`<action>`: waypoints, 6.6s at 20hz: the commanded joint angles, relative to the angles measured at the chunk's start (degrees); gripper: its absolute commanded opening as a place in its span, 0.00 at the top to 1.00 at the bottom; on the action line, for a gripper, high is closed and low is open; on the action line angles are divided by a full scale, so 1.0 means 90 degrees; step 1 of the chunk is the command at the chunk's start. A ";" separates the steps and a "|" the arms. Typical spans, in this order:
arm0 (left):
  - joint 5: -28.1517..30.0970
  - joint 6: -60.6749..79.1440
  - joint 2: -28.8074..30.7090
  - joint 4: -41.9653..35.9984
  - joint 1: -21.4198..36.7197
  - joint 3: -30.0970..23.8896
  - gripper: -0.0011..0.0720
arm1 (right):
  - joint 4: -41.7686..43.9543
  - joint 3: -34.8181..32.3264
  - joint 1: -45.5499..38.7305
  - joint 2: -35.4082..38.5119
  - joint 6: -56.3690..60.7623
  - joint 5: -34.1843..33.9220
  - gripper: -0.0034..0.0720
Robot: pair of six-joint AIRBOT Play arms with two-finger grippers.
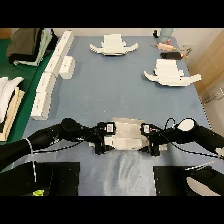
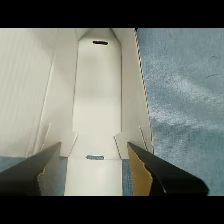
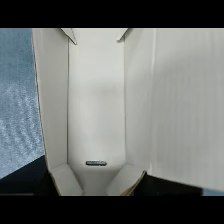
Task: Fold the box.
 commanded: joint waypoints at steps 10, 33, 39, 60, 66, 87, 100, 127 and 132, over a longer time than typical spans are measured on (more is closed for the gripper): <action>-0.1430 -0.6071 0.2072 0.4082 0.0627 0.0000 0.96 | 0.0005 0.0005 -0.0002 0.0002 0.0002 0.0000 0.23; -0.1205 -1.1642 0.1054 0.3111 0.0996 -0.0214 0.97 | 0.0005 0.0005 -0.0002 0.0002 0.0002 0.0000 0.23; -0.1001 -1.1118 0.1545 0.2319 0.0833 -0.0168 0.89 | 0.0005 0.0005 -0.0002 0.0002 0.0002 0.0000 0.23; -0.0061 -1.1385 0.1324 0.1812 0.0151 0.0017 0.33 | 0.0005 0.0005 -0.0002 0.0000 0.0002 0.0000 0.23; -0.0260 -1.4870 0.0542 0.4646 -0.0984 0.0986 0.34 | 0.0005 0.0005 -0.0002 0.0000 0.0002 0.0000 0.23; -0.3140 -1.8491 -0.1940 0.7961 -0.2569 0.3825 0.38 | 0.0005 0.0005 -0.0002 0.0002 0.0002 0.0000 0.23; -0.3548 -1.8680 -0.2506 0.8097 -0.2837 0.4291 0.96 | 0.0005 0.0005 -0.0002 0.0002 0.0002 0.0000 0.23; -0.7179 -1.5669 -0.1304 0.8699 -0.1693 0.5707 0.96 | 0.0005 0.0005 -0.0002 0.0002 0.0002 0.0000 0.23; -0.4804 -1.2070 0.0289 0.7888 -0.0697 0.3837 0.97 | 0.0005 0.0005 -0.0002 -0.0005 0.0002 0.0000 0.23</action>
